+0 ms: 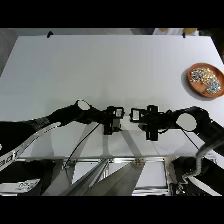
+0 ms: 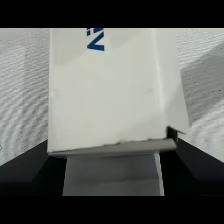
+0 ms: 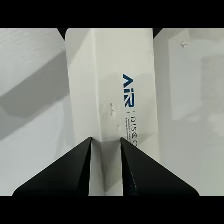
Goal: Fold the box and place the chain.
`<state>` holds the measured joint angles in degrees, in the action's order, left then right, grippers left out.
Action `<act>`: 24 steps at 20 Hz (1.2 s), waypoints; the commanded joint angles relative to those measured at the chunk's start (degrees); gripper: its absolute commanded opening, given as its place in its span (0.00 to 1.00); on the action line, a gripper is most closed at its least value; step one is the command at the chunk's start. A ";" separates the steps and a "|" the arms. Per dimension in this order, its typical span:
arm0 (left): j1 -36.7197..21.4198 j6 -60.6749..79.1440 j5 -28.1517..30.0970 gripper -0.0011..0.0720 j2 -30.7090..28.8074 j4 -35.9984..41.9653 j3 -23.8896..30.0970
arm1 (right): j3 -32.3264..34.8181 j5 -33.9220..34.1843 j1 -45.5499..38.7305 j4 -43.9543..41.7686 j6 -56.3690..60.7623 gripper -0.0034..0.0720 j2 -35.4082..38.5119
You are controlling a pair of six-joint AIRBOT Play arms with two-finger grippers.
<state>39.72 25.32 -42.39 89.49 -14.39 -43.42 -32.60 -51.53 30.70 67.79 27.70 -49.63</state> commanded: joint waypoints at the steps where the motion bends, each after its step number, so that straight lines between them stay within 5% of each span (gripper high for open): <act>1: 0.00 0.20 -0.28 0.44 -0.04 -0.20 -0.04 | 0.00 1.64 0.13 0.94 1.01 0.28 0.63; 5: 0.00 0.20 -0.26 0.44 -0.04 -0.17 -0.04 | 0.02 4.02 0.13 0.55 1.22 0.15 3.39; 18: 0.00 0.20 -0.28 0.44 -0.04 -0.20 -0.04 | 0.90 -1.60 0.13 -0.59 3.41 0.26 0.17; 19: 0.00 0.20 -0.28 0.44 -0.04 -0.20 -0.04 | 0.87 -1.57 0.13 -0.83 3.39 0.32 0.24; 24: 0.00 0.20 -0.26 0.44 -0.04 -0.17 -0.04 | -0.22 -1.64 0.11 -5.81 3.41 0.32 4.11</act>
<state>39.75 25.65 -42.92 89.49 -14.68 -43.40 -32.18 -52.97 30.76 65.25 31.09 -47.42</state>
